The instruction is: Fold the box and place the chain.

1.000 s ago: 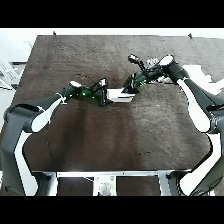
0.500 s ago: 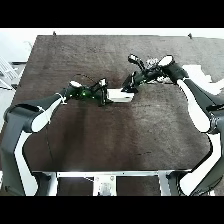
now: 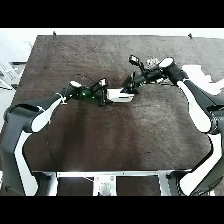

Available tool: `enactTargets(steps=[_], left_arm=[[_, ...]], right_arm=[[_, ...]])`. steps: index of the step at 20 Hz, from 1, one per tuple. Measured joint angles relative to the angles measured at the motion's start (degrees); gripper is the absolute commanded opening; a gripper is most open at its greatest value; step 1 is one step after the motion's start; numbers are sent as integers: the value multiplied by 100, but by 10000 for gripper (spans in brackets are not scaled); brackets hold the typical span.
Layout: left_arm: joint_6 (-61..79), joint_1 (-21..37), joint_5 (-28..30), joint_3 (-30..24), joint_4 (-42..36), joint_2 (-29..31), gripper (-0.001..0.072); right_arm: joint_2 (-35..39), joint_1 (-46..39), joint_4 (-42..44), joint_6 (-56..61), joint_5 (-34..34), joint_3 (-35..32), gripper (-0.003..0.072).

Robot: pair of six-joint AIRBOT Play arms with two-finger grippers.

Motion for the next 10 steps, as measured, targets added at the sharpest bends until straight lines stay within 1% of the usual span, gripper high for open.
enactTargets(steps=[7, 10], left_arm=[[0, 0, 0, 0, 0, 0, 289], [-2, 0, 0, 0, 0, 0, 289]], right_arm=[[9, 0, 28, -393, -275, -151, 435], [79, 0, 111, -490, -348, -175, 413]])
